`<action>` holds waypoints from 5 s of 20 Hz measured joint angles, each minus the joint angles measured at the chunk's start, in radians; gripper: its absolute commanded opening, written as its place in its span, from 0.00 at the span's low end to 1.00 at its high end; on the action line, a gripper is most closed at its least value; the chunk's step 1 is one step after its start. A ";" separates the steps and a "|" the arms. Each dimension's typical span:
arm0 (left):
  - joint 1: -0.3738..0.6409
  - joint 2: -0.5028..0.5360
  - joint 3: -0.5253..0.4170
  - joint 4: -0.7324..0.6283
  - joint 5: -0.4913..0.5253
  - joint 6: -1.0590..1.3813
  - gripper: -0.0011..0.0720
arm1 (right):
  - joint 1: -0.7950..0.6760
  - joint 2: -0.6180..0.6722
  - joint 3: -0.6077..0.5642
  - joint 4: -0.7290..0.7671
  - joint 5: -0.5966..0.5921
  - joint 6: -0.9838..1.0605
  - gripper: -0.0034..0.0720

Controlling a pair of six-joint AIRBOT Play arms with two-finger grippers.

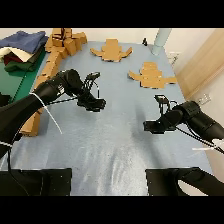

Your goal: Fold the box.

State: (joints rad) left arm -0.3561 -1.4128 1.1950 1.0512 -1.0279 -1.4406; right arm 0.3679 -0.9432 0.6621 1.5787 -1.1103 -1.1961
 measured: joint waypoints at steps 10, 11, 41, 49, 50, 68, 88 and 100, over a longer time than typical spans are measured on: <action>0.000 0.000 0.000 0.000 0.000 0.000 0.03 | 0.000 0.000 0.000 0.000 0.000 0.000 0.06; 0.000 0.000 0.000 0.000 0.000 0.000 0.03 | 0.000 0.000 0.000 0.000 0.005 0.000 0.06; 0.000 0.000 0.000 0.000 0.000 0.000 0.03 | -0.648 -0.703 0.888 0.157 0.121 -0.365 0.71; 0.000 0.000 0.000 0.000 0.000 0.000 0.03 | -0.761 -1.038 1.243 0.391 0.114 -0.533 0.71; 0.000 0.000 0.000 0.000 0.000 0.000 0.03 | -0.764 -1.074 1.283 0.403 0.115 -0.539 0.71; 0.000 0.000 0.000 0.000 0.000 0.000 0.03 | -0.773 -1.213 1.389 0.443 0.239 -0.566 0.64; 0.000 0.000 0.000 0.000 0.000 0.000 0.03 | -0.756 -1.159 1.392 0.646 0.111 -0.707 0.04; 0.000 0.000 0.001 0.000 0.000 0.000 0.03 | -0.670 -0.694 0.811 0.671 0.054 -0.739 0.04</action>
State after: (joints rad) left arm -0.3561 -1.4128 1.1957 1.0515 -1.0275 -1.4403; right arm -0.3023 -1.6367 1.4734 2.2501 -1.0561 -1.9354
